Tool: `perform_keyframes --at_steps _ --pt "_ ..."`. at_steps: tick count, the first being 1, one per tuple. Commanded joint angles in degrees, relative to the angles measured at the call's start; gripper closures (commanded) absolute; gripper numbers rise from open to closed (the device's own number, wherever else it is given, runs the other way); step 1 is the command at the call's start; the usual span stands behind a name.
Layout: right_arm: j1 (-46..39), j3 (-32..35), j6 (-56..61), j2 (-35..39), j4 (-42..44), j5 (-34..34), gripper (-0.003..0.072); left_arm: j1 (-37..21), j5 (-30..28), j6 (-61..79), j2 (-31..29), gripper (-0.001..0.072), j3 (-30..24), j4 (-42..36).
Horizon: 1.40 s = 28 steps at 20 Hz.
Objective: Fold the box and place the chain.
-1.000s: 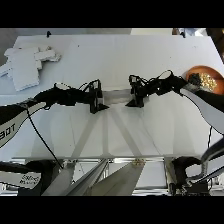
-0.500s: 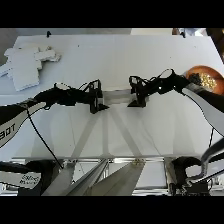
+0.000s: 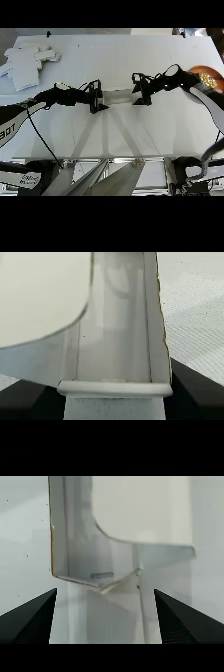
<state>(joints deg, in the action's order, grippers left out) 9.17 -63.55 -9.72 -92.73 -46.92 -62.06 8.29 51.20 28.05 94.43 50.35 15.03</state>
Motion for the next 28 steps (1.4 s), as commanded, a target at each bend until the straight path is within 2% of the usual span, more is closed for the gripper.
perform_keyframes --at_steps 1,6,9,13,15,17,20,24,26,28 --pt "-2.84 -0.02 5.35 2.95 -2.97 0.11 0.0021 0.0 0.02 0.0 0.02 0.0185 0.07 0.02" --pt "-10.01 -0.02 13.94 9.49 -7.58 1.22 0.0035 0.0 0.0 0.0 0.02 0.0185 0.07 0.02" --pt "-14.86 -0.02 26.91 13.77 -11.91 7.78 0.0035 0.0 0.0 0.0 0.02 0.0185 0.07 0.02" --pt "-21.05 -0.02 51.39 17.29 -25.86 19.02 0.0049 0.0 0.02 0.0 0.02 0.0185 0.07 0.02" --pt "-24.13 -0.02 64.5 17.22 -34.58 19.37 0.0052 0.0 0.0 0.0 0.02 0.0185 0.07 0.02" --pt "-27.1 -0.02 71.19 17.18 -40.0 17.35 0.0052 0.0 0.0 0.0 0.02 0.0185 0.07 0.02" --pt "-28.35 -0.02 70.03 17.18 -37.53 11.06 0.0054 0.0 0.0 0.0 0.02 0.0185 0.07 0.02" --pt "-21.97 -0.02 58.25 17.2 -34.51 5.4 0.0056 0.0 0.0 0.0 0.02 0.0185 0.07 0.02" --pt "-16.68 -0.02 52.85 17.2 -30.12 5.42 0.0129 0.0 0.02 0.0 0.02 0.0185 0.07 0.02" --pt "-10.58 -0.02 49.68 17.2 -26.58 5.38 0.0148 0.0 0.02 0.0 0.02 0.0185 0.07 0.02"
